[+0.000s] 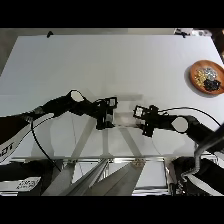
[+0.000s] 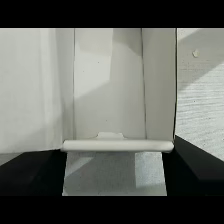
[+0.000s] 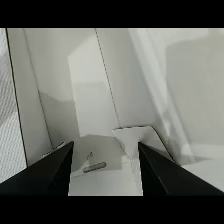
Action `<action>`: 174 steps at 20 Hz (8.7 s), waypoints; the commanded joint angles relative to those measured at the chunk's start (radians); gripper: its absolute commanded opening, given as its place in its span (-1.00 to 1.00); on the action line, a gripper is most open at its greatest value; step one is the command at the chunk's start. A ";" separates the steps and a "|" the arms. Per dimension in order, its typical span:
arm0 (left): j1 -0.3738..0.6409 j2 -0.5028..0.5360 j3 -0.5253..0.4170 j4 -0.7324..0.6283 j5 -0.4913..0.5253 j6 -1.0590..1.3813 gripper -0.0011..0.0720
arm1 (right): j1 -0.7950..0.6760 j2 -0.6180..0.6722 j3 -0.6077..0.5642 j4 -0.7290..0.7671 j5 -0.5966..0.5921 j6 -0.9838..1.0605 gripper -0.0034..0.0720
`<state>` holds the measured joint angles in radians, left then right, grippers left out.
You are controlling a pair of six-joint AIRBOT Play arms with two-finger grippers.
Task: Fold the box and place the chain.
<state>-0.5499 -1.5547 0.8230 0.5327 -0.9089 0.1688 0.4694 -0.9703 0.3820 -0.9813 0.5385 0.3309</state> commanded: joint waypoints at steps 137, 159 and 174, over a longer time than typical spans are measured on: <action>0.000 0.001 0.001 0.002 0.000 0.003 0.38 | -0.283 0.089 0.058 0.203 0.408 0.821 0.15; 0.000 0.001 0.001 0.002 0.000 0.003 0.38 | -0.404 0.224 0.193 -0.309 0.691 1.160 -0.47; 0.000 0.001 0.001 0.002 -0.001 0.003 0.38 | -0.296 -0.018 0.030 -0.169 0.333 1.091 -0.52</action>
<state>-0.5499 -1.5547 0.8230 0.5346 -0.9096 0.1715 0.1570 -0.9382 0.4164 -1.1725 0.9234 1.4311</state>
